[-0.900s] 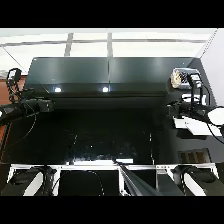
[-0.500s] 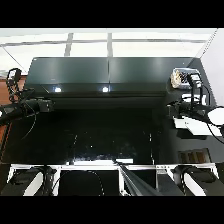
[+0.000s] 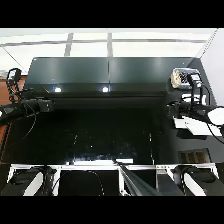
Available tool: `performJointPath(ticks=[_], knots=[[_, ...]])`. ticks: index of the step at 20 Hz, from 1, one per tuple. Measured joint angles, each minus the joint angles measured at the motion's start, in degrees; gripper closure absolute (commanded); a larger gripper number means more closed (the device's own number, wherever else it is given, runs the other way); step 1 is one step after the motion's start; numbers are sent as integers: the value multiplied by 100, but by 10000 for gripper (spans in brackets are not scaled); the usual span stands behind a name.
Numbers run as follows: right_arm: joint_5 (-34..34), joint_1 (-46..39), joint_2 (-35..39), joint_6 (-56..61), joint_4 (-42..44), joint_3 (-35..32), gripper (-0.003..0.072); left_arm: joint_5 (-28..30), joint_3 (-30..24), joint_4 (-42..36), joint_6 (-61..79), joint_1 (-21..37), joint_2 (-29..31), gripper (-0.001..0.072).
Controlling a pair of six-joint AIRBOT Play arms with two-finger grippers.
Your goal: Fold the box and place the chain.
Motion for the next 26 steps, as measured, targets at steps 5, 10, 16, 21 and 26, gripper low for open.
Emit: performJointPath(ticks=[5,10,16,21,26], knots=[[-680,0,-4,7,428,0,-20,236,-4,-39,2,0,-7,347],[-1453,-903,-267,695,-321,175,-18,404,-9,11,-13,0,-105,-1],[-485,-4627,-1659,1698,-1366,1318,-18,179,-9,262,4,0,-190,-1],[1126,-6380,-3344,295,-782,2833,-8,44,-9,284,2,0,-225,-1],[2675,-6387,-4651,-1049,31,3960,156,-37,-9,229,-247,0,-258,-1]])
